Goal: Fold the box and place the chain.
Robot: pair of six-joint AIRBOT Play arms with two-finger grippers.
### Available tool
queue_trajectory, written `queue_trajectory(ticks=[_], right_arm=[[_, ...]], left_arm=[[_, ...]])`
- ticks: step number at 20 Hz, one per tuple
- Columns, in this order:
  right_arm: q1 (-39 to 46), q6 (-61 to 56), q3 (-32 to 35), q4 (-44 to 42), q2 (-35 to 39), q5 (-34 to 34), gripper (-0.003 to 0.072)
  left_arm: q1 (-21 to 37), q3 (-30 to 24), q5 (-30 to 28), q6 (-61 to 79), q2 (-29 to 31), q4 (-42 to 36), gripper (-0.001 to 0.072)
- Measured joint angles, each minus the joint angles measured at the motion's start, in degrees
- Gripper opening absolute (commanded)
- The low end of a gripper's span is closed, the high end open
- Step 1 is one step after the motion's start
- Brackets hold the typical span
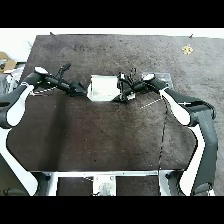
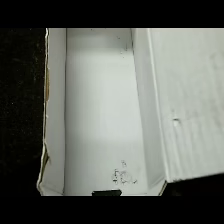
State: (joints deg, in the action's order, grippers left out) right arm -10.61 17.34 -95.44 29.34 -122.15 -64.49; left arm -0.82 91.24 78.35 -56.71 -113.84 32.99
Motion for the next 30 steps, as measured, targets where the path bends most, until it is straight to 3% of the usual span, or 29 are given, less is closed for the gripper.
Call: queue_trajectory(ticks=[6, 17, 30], right_arm=[[0.0, -0.02, 0.0, 0.0, 0.0, 0.0, 0.0444], [0.0, -0.02, -0.02, 0.0, 0.0, 0.0, 0.0444], [0.0, -0.02, -0.02, 0.0, 0.0, 0.0, 0.0444]], left_arm=[[-3.15, 2.67, -3.02, -1.99, -0.02, 1.88, 0.0408], [-9.79, 11.1, -2.69, -19.08, 0.0, 15.87, 0.0408], [-16.74, 13.51, -5.11, -35.91, -0.02, 31.47, 0.0407]])
